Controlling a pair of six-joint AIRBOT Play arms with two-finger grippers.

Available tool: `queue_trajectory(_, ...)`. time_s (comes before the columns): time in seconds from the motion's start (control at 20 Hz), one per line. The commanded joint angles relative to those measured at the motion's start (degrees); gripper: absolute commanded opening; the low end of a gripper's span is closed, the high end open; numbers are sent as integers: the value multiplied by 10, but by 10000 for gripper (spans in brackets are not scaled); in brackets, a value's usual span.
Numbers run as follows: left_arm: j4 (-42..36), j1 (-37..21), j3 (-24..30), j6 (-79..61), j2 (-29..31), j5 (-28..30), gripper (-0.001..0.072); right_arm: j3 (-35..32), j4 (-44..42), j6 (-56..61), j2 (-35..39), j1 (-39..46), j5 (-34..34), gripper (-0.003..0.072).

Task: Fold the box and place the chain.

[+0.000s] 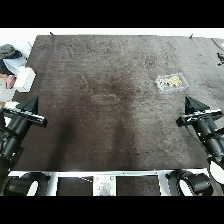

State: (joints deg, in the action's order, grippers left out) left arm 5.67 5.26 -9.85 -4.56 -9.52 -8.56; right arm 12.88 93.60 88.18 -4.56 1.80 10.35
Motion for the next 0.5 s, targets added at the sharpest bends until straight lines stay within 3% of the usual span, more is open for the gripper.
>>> queue_trajectory(0.0,-1,2,7,1,6,0,10,-19,5,4,25,31,-5,-17)
queue_trajectory(0.25,-1,2,7,1,6,-8,11,-19,5,4,25,31,-90,-17)
queue_trajectory(0.45,-1,2,7,0,6,-15,11,-19,5,4,25,31,-240,-17)
